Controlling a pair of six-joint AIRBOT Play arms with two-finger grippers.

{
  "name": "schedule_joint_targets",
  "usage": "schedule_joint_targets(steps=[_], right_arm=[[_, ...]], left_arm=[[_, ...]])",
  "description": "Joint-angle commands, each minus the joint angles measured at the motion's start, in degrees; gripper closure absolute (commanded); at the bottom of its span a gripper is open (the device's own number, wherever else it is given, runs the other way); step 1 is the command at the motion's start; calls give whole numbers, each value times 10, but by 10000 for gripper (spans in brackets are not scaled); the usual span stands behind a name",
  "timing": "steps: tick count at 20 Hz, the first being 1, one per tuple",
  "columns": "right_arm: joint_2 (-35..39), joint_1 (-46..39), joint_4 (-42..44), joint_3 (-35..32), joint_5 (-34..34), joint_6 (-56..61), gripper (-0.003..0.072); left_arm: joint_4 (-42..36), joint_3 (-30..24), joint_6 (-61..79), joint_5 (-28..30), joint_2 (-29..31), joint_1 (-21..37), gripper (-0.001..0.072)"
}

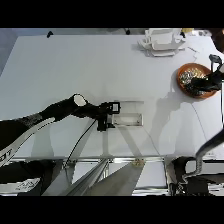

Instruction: Fold the box and place the chain.

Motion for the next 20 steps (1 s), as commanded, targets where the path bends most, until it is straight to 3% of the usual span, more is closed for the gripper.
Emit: schedule_joint_targets(steps=[1,5,7,8,9,20], right_arm=[[-21,0,0,0,9,24,449],[-22,0,-1,0,-3,30,471],[-23,0,-1,0,-5,30,549],[-23,0,-1,0,-6,30,648],[-23,0,-1,0,-6,30,669],[45,0,-3,0,-35,3,670]], left_arm=[[0,0,0,0,0,0,456],[0,0,0,0,0,0,456],[0,0,0,0,0,0,456],[0,0,0,0,0,0,456],[0,0,0,0,0,0,456],[0,0,0,0,0,0,456]])
